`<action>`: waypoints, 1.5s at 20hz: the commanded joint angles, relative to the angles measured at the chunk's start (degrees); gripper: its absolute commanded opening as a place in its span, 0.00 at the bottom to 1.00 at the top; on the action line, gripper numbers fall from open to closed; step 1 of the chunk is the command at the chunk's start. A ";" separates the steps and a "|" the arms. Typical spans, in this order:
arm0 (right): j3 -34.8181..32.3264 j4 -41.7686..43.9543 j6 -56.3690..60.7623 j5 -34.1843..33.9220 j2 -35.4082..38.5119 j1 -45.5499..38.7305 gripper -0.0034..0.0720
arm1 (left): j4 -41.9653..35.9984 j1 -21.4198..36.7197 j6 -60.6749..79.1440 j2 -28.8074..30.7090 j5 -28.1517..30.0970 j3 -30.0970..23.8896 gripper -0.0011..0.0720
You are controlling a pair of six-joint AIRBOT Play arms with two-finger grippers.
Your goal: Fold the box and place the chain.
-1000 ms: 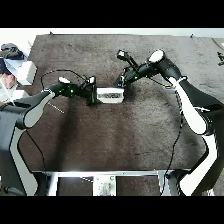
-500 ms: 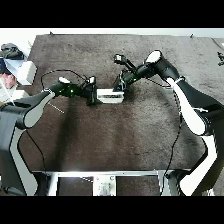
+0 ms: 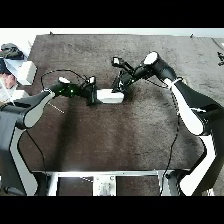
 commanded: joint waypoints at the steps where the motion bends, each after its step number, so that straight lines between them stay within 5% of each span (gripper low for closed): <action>1: -0.02 -1.14 -0.13 -3.26 -0.26 0.50 0.45 | 0.02 0.02 0.00 0.04 0.00 0.00 0.34; 11: -0.02 3.43 1.92 1.33 6.32 -0.83 0.45 | 0.02 0.02 0.02 0.04 0.00 0.00 0.34; 18: -6.78 7.48 -2.25 -4.28 7.19 -4.37 0.46 | 0.02 0.02 0.02 0.04 0.02 0.02 0.34; 20: -9.73 7.50 -4.96 -4.68 7.19 -3.96 0.61 | 0.02 0.02 0.02 0.04 0.00 0.00 0.34; 30: -12.50 6.12 -8.96 -8.79 7.13 -1.44 0.59 | 0.02 0.02 0.00 0.04 0.00 0.02 0.34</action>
